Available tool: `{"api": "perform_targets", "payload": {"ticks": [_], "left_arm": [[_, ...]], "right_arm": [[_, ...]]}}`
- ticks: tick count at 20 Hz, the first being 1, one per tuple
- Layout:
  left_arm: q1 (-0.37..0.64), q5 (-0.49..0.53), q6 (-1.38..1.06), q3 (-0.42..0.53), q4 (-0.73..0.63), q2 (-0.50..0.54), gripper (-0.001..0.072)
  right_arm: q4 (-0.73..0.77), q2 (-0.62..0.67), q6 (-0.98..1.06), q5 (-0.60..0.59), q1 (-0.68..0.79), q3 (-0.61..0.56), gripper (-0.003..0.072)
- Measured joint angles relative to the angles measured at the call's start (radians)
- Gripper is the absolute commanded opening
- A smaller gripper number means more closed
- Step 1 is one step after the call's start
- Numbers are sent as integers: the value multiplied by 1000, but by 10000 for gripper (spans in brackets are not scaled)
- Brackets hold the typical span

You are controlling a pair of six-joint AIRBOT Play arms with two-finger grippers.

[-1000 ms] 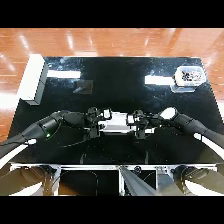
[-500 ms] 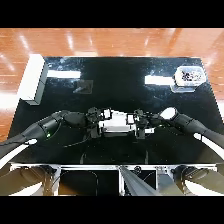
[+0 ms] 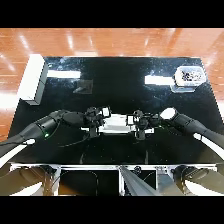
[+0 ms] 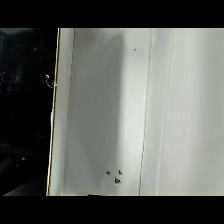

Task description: Fold the box and place the chain.

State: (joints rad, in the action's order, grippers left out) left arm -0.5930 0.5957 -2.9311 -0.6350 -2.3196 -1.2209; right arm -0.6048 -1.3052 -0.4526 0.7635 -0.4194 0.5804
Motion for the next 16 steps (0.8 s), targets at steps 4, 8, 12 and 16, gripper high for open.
{"api": "perform_targets", "payload": {"ticks": [4, 8, 12, 16], "left_arm": [[80, 25, 140, 0, 40, 64, 17], [191, 113, 418, 0, 142, 146, 17], [316, 293, 806, 0, 322, 177, 18], [421, 473, 988, 0, 417, 184, 18]], "right_arm": [[0, 0, 1, 0, 0, 1, 536], [-1, -1, -2, 12, 8, 3, 537], [-1, -1, -5, 18, 9, 3, 537], [0, -1, -5, 19, 10, 3, 536]]}}
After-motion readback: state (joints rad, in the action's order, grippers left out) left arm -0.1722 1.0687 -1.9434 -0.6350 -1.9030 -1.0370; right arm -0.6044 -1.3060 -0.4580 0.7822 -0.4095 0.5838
